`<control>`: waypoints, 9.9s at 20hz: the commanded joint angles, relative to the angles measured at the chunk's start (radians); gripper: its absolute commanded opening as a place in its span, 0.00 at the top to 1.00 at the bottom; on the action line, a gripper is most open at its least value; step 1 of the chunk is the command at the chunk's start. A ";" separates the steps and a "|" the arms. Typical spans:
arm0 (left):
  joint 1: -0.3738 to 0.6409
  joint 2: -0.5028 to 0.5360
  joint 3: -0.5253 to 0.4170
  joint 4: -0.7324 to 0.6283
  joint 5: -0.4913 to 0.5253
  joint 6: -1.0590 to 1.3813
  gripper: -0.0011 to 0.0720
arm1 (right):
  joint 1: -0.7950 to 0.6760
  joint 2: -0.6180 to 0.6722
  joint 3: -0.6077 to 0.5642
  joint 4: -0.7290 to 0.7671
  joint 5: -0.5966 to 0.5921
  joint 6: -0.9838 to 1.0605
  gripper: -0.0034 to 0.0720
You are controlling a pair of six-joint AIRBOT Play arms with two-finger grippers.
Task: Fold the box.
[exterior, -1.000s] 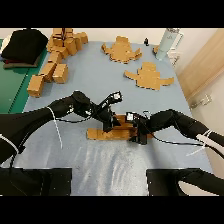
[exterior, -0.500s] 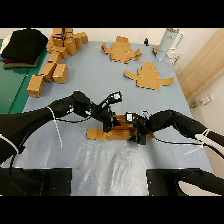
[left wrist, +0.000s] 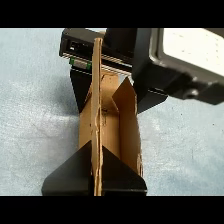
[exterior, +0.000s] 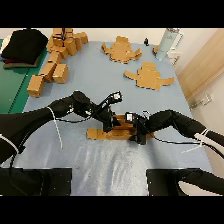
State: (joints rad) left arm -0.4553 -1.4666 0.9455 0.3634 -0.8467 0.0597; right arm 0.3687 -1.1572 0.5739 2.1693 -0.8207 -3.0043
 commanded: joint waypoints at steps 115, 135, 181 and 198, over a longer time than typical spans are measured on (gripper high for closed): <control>-0.019 0.180 -0.328 -0.170 0.253 0.374 0.67 | -0.001 -0.001 -0.001 -0.012 -0.008 0.002 0.25; -0.029 0.200 -0.325 -0.053 0.254 0.243 0.84 | -0.001 -0.001 -0.001 -0.012 -0.008 0.002 0.25; -0.042 0.340 -0.236 0.321 0.167 -1.345 0.96 | -0.001 -0.001 -0.001 -0.012 -0.008 0.002 0.25; -0.048 0.294 -0.236 0.306 0.218 -1.368 0.40 | -0.001 -0.001 -0.001 -0.012 -0.008 0.002 0.25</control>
State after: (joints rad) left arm -0.4999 -1.1694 0.7094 0.6487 -0.6262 -1.2942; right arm 0.3679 -1.1580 0.5735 2.1571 -0.8291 -3.0028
